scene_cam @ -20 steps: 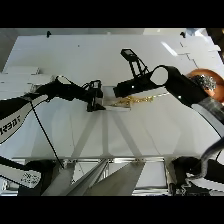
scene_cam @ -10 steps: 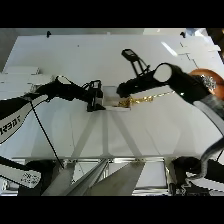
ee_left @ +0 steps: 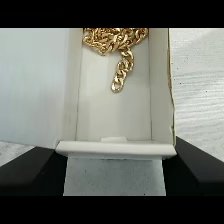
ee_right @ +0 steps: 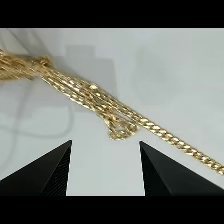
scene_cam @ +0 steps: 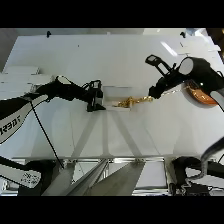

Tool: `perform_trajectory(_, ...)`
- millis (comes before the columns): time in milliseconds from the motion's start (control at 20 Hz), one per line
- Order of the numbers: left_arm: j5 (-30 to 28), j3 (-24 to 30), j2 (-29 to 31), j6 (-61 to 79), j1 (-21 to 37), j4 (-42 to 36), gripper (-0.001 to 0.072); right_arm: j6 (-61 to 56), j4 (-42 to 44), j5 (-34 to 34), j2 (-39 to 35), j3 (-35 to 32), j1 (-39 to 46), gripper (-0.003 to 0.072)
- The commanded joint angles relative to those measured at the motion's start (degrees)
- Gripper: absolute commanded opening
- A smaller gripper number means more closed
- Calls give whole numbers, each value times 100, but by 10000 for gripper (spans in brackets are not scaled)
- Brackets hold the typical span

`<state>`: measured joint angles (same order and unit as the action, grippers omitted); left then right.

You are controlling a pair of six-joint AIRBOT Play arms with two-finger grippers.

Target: Fold the box and place the chain.

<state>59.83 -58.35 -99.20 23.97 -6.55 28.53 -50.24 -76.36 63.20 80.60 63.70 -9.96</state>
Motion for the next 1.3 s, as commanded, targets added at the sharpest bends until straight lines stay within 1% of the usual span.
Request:
perform_trajectory(0, 0, 0, 0, 2, 0, 0, 337, 835, -127, -28, 605, -15, 111, 476)
perform_trajectory(150, 0, 0, 0, 2, 2, 0, 337, 837, -122, -243, 990, -15, 109, 477)
perform_trajectory(350, 0, 0, 0, 2, 2, 0, 338, 874, -127, -420, 1204, -15, 17, 470)
perform_trajectory(450, -2, 0, 0, 2, 2, 0, 337, 872, -149, -468, 1252, -15, -63, 358)
perform_trajectory(500, -2, 0, 0, 0, 2, 0, 337, 855, -149, -452, 1259, -15, -105, 250)
perform_trajectory(550, 0, 0, 0, 0, 0, 0, 337, 820, -149, -409, 1257, -15, -144, 113)
perform_trajectory(600, 0, 0, 0, 2, 2, 0, 337, 741, -151, -354, 1255, -15, -181, 19)
perform_trajectory(800, 0, 0, 0, 0, 2, 0, 337, 210, -164, -254, 1080, -13, -341, 17)
perform_trajectory(950, 0, 0, 0, 2, 2, 0, 337, 92, -96, -313, 575, -13, -474, 16)
perform_trajectory(1150, 2, 0, 0, 2, 2, 0, 337, 96, 396, -446, -289, -13, -717, 15)
perform_trajectory(1250, 2, 0, 0, 2, 0, 0, 337, 127, 942, -527, -557, -13, -868, 16)
